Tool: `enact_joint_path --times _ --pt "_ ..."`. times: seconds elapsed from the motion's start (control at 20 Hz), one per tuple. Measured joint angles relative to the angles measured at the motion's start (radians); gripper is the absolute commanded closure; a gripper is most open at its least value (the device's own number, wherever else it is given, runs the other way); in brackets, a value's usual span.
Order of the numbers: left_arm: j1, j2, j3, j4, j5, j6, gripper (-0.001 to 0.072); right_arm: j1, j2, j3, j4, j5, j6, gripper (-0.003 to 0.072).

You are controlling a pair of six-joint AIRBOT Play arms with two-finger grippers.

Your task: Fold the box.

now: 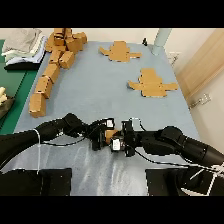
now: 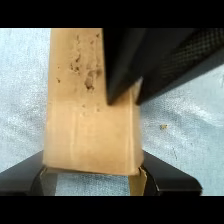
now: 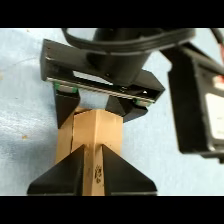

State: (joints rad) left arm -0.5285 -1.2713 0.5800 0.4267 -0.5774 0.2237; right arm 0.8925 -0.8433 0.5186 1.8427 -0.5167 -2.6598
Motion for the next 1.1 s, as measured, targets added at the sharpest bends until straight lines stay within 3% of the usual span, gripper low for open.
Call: enact_joint_path --times 0.3,0.35,0.4,0.45,0.6,0.65,1.1 --pt "0.0 0.0 0.0 0.0 0.0 0.0 0.0315 0.005 0.0 -0.001 -0.004 -0.007 0.0 0.0545" --pt "0.0 0.0 0.0 0.0 0.0 0.0 0.0315 0.005 0.0 -0.001 -0.012 -0.001 0.0 0.048" --pt "0.0 0.0 0.0 0.0 0.0 0.0 0.0315 0.005 0.0 -0.001 -0.023 0.009 0.0 0.0362" --pt "0.0 0.0 0.0 0.0 0.0 0.0 0.0315 0.005 0.0 -0.001 -0.03 0.013 0.0 0.0313" --pt "0.0 0.0 0.0 0.0 0.0 0.0 0.0315 0.005 0.0 -0.001 -0.037 0.024 0.0 0.0304" --pt "0.0 0.0 0.0 0.0 0.0 0.0 0.0315 0.005 0.0 -0.001 -0.037 0.024 0.0 0.0235" --pt "0.0 0.0 0.0 0.0 0.0 0.0 0.0315 0.005 -0.038 -0.001 0.018 0.007 0.0 0.0223"
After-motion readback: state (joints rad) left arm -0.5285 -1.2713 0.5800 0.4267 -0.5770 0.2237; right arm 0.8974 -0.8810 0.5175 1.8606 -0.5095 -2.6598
